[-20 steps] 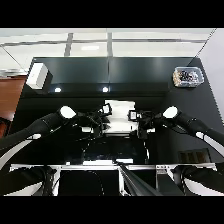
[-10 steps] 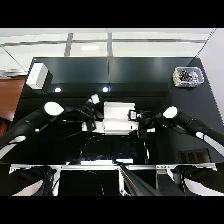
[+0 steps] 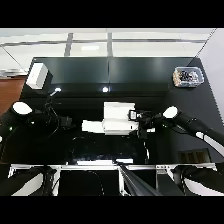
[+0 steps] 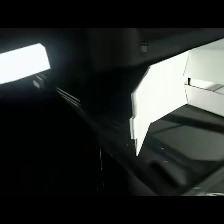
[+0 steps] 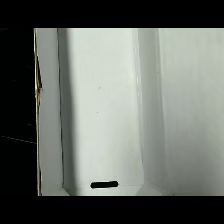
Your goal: Fold the box and place the chain.
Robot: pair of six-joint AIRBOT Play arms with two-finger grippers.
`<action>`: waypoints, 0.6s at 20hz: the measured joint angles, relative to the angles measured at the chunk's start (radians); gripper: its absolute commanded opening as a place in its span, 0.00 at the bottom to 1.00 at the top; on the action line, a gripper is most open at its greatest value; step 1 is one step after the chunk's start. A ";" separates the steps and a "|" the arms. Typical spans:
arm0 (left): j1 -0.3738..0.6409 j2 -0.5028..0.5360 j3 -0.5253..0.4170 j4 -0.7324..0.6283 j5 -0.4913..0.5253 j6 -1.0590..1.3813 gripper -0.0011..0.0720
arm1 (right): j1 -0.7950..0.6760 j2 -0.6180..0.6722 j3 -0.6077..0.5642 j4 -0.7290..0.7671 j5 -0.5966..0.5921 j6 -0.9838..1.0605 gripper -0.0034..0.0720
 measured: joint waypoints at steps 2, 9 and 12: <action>0.043 -0.051 -0.036 -0.068 -0.030 -0.042 0.05 | 0.000 0.000 0.000 0.000 0.000 0.000 0.35; -0.054 -0.182 -0.052 -0.263 0.048 -0.043 0.05 | 0.000 0.000 0.000 0.000 0.000 0.000 0.35; -0.116 -0.225 -0.013 -0.314 0.023 0.035 0.05 | 0.000 0.000 0.000 0.000 0.000 0.000 0.35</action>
